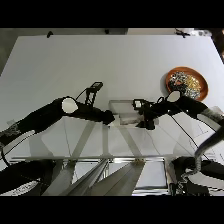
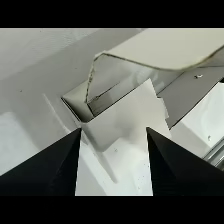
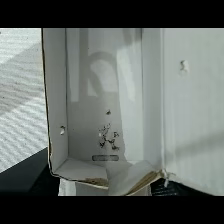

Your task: Fold the box and place the chain.

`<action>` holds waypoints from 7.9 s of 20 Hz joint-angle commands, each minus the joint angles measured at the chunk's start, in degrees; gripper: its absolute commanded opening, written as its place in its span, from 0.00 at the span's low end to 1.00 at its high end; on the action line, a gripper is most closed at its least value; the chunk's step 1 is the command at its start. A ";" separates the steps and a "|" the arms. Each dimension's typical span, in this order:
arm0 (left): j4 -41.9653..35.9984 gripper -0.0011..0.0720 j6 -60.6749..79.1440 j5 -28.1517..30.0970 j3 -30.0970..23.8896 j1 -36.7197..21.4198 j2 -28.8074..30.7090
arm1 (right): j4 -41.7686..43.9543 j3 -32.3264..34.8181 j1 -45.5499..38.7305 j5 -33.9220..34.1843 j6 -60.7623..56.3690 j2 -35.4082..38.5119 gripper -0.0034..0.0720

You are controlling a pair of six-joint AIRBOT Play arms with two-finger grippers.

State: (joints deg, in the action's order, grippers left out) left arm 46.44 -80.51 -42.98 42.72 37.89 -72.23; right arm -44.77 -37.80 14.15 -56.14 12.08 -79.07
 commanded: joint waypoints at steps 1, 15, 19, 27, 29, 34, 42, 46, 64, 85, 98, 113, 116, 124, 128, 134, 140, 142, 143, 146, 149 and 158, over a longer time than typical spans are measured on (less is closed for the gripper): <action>1.01 0.67 -1.20 -1.16 0.59 0.61 -0.22 | 0.00 -0.02 0.02 -0.02 -0.02 0.02 0.49; 3.63 0.80 -3.89 2.54 1.95 4.22 -3.10 | 0.00 -0.02 0.00 0.00 -0.02 0.02 0.49; 10.16 0.80 -11.76 2.32 5.66 4.39 -4.76 | 0.00 -0.02 0.00 0.00 0.00 0.02 0.49; 14.19 0.77 -16.50 1.20 6.40 6.86 -8.00 | 0.00 -0.02 0.02 0.00 -0.02 0.02 0.49; 15.85 0.77 -19.87 1.66 6.51 6.78 -8.02 | 0.00 -0.02 0.00 0.00 0.00 0.02 0.49; 18.95 0.57 -26.38 2.97 7.30 6.86 -8.11 | 0.00 -0.02 0.00 0.00 0.00 0.02 0.49; 32.50 0.58 -36.59 -15.06 16.87 7.69 -11.21 | 0.00 -0.02 0.02 0.00 -0.02 0.02 0.49; 28.94 0.58 -36.79 -21.53 22.38 8.09 -14.12 | 0.00 -0.02 0.00 0.00 -0.02 0.02 0.49; 31.61 0.28 -54.14 -36.72 37.11 10.43 -26.69 | 0.00 -0.02 0.00 0.00 -0.02 0.02 0.49; 31.63 0.03 -56.43 -29.64 32.92 12.59 -27.21 | 0.00 -0.02 0.02 0.00 -0.02 0.02 0.49; 31.93 0.02 -56.04 -28.61 32.92 13.40 -27.21 | 0.00 -0.02 0.00 0.00 -0.02 0.02 0.49; 31.65 0.84 -38.38 -30.60 32.09 10.23 -15.65 | 0.00 -0.02 0.00 0.00 -0.02 0.02 0.49; 32.06 0.89 -24.44 -32.85 32.06 9.49 -10.47 | 0.00 -0.02 0.02 -0.02 -0.02 0.02 0.49; 24.70 0.89 30.16 -14.88 3.89 2.49 15.87 | 0.00 -0.02 0.00 -0.02 0.00 0.02 0.49; 14.71 0.87 41.70 -9.03 -4.61 -7.52 16.35 | 0.00 -0.02 0.00 -0.02 -0.02 0.02 0.49; 4.33 0.97 66.36 -6.88 -4.61 -13.09 4.57 | 0.00 -0.02 0.02 0.00 -0.02 0.02 0.49; -13.09 0.99 93.18 -8.22 -4.59 -12.90 -3.93 | 0.00 -0.02 0.00 -0.02 -0.02 0.02 0.49; -16.33 0.99 97.46 -8.22 -4.59 -12.90 -6.05 | 0.00 -0.02 0.00 0.00 0.00 0.02 0.49; -17.68 0.99 99.14 -8.26 -4.59 -12.92 -6.88 | 0.00 -0.02 0.02 0.00 -0.02 0.02 0.49; -19.58 0.99 101.59 -8.33 -4.55 -12.90 -8.20 | 0.00 -0.02 0.02 -0.02 -0.02 0.02 0.49; -19.63 0.99 101.83 -8.33 -4.55 -12.85 -8.41 | 0.00 -0.02 0.00 -0.02 0.00 0.02 0.49; -22.43 0.99 106.44 -5.18 -4.55 -7.72 -8.46 | 0.00 -0.02 0.00 0.00 -0.02 0.02 0.49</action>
State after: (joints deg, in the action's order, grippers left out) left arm 25.80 25.10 -49.71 38.17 28.45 -80.62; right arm -44.84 -37.85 14.17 -56.16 12.14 -79.07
